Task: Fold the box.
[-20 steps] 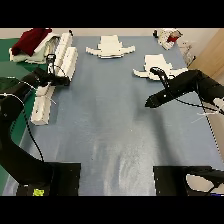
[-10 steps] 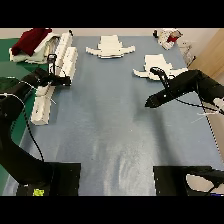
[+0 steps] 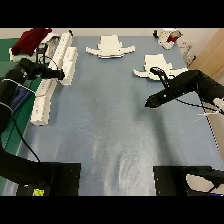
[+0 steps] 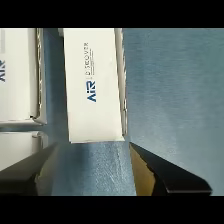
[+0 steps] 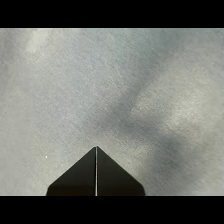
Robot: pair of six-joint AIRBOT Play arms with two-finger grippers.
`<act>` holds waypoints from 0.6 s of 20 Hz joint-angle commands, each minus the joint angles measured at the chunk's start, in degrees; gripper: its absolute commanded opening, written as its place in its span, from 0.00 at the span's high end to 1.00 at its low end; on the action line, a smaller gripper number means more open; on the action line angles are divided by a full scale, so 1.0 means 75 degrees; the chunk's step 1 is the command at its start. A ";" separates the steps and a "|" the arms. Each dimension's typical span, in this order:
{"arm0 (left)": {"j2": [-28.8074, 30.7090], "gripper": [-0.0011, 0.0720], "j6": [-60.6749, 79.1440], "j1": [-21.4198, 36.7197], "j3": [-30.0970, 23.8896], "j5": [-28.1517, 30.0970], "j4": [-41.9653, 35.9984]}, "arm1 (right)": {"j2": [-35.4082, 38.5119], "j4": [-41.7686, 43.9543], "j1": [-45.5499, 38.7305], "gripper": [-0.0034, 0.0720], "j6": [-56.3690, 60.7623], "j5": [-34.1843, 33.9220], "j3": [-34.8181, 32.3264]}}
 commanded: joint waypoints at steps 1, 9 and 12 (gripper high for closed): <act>0.0825 0.04 0.0015 0.0023 0.0009 -0.0577 0.0090 | -0.0006 -0.0003 -0.0003 0.95 0.0003 0.0003 0.0009; 0.2713 0.97 -0.0458 -0.0405 -0.0044 -0.3299 -0.0592 | -0.0006 0.0000 -0.0003 0.95 0.0000 0.0003 0.0009; 0.3287 0.97 -0.1201 -0.1445 -0.0752 -0.3611 -0.0332 | -0.0006 -0.0003 -0.0003 0.95 0.0000 0.0003 0.0009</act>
